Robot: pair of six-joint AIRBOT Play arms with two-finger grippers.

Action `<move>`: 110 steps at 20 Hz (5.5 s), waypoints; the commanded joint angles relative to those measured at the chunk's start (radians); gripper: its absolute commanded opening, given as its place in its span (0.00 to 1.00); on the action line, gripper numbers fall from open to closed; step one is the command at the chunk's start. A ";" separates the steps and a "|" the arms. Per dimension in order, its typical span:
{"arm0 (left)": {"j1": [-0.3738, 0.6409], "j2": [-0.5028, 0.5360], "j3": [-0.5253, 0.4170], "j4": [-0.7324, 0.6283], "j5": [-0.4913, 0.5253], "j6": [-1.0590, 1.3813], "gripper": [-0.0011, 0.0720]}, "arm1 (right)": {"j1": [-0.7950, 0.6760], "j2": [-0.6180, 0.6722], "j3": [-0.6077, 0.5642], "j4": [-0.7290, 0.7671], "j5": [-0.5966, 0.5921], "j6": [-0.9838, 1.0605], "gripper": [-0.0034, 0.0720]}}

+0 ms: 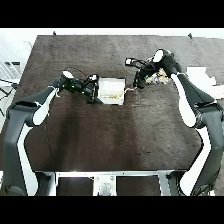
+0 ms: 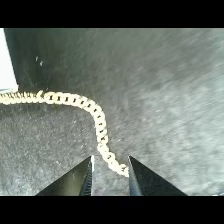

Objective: Fold the box and place the chain.

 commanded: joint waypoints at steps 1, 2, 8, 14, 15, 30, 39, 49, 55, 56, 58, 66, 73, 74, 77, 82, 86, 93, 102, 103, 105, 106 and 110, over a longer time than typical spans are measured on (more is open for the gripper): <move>0.001 0.000 0.001 0.000 0.000 0.000 0.67 | 0.001 0.000 0.000 0.021 -0.020 -0.014 0.41; 0.001 0.000 0.001 0.000 0.000 0.000 0.67 | 0.001 -0.010 0.000 0.022 -0.020 -0.015 0.41; 0.001 0.000 0.001 0.000 0.000 0.000 0.67 | -0.001 -0.078 0.000 0.021 -0.017 -0.014 0.41; 0.001 0.000 0.001 0.000 0.000 0.000 0.67 | -0.016 -0.089 0.000 0.021 0.006 -0.010 0.41; 0.001 0.000 0.001 0.000 0.000 0.000 0.67 | -0.022 -0.090 0.000 0.022 0.006 -0.010 0.41; 0.001 0.000 0.001 0.000 0.000 0.000 0.67 | -0.019 0.036 0.001 0.069 0.119 0.081 0.06; 0.001 0.000 0.001 0.000 0.000 0.000 0.67 | 0.056 0.299 0.000 0.127 0.191 0.216 0.06; 0.001 0.000 0.001 0.000 0.000 0.000 0.67 | 0.223 0.418 0.000 0.065 0.212 0.446 0.06; 0.001 0.000 0.001 0.000 0.000 0.000 0.67 | 0.327 0.417 -0.005 0.066 0.174 0.600 0.06; 0.001 0.000 0.001 0.000 0.000 0.000 0.67 | 0.344 0.417 -0.015 0.066 0.141 0.608 0.06; 0.001 0.000 0.001 0.000 0.000 0.000 0.67 | 0.357 0.417 -0.046 0.066 0.082 0.620 0.06; 0.001 0.000 0.001 0.000 0.000 0.000 0.67 | 0.344 0.416 -0.239 0.066 -0.180 0.657 0.06; 0.001 0.000 0.001 0.000 0.000 0.000 0.67 | 0.267 0.379 -0.522 0.087 -0.498 0.660 0.06; 0.001 0.000 0.001 0.000 0.000 0.000 0.67 | 0.264 0.360 -0.541 0.093 -0.533 0.660 0.06; 0.001 0.000 0.001 0.000 0.000 0.000 0.67 | 0.262 0.309 -0.554 0.093 -0.568 0.660 0.26; 0.001 0.000 0.001 0.000 0.000 0.000 0.67 | 0.204 0.381 -0.557 0.093 -0.505 0.712 0.76; 0.001 0.000 0.001 0.000 0.000 0.000 0.67 | 0.054 0.444 -0.622 0.093 -0.519 0.853 0.76; 0.001 0.000 0.001 0.000 0.000 0.000 0.67 | -0.072 0.372 -0.734 0.133 -0.779 1.049 0.76; 0.001 0.000 0.001 0.000 0.001 0.000 0.67 | -0.057 0.207 -0.682 0.408 -0.908 0.882 0.67; 0.001 0.000 0.001 0.000 0.000 0.000 0.67 | -0.057 0.193 -0.662 0.419 -0.909 0.875 0.45; 0.001 0.000 0.001 0.000 0.001 0.000 0.67 | -0.057 0.199 -0.651 0.419 -0.921 0.864 0.06; 0.001 0.000 0.001 0.000 0.000 0.000 0.67 | -0.057 0.224 -0.652 0.418 -0.898 0.855 0.06; 0.001 0.000 0.001 0.000 0.000 0.000 0.67 | -0.022 0.420 -0.658 0.388 -0.758 0.789 0.06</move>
